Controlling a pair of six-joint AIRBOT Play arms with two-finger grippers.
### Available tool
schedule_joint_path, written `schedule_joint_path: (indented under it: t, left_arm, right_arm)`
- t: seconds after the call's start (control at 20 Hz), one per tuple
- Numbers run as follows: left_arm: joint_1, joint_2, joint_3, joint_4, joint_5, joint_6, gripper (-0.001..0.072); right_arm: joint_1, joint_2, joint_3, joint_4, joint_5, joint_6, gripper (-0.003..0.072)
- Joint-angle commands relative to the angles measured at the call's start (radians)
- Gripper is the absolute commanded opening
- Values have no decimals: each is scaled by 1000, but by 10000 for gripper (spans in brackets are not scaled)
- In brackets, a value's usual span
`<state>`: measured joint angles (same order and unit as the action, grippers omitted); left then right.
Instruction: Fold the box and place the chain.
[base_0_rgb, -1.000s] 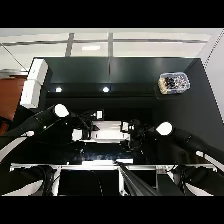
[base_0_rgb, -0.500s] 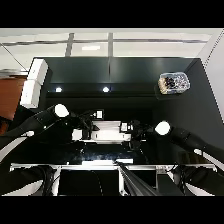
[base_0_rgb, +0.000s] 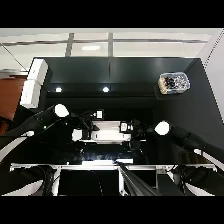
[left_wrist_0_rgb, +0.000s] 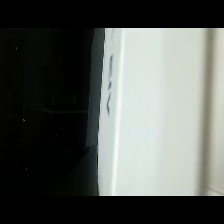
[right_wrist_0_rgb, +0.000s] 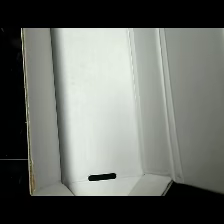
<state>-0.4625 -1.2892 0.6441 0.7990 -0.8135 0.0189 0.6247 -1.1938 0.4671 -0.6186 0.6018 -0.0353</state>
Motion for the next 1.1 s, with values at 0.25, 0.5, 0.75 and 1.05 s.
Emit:
schedule_joint_path:
  t: [0.25,0.5,0.75,1.05]
  left_arm:
    - [0,0,0,0,1,0,33]
    - [0,0,0,1,1,0,55]
    - [2,16,0,5,1,-7,517]
    - [88,182,0,200,-27,-205,592]
  right_arm:
    - [1,0,2,18,-7,-15,531]
    - [1,0,2,19,-6,-17,530]
    - [1,0,2,19,-6,-17,406]
    - [1,0,2,19,-7,-17,406]
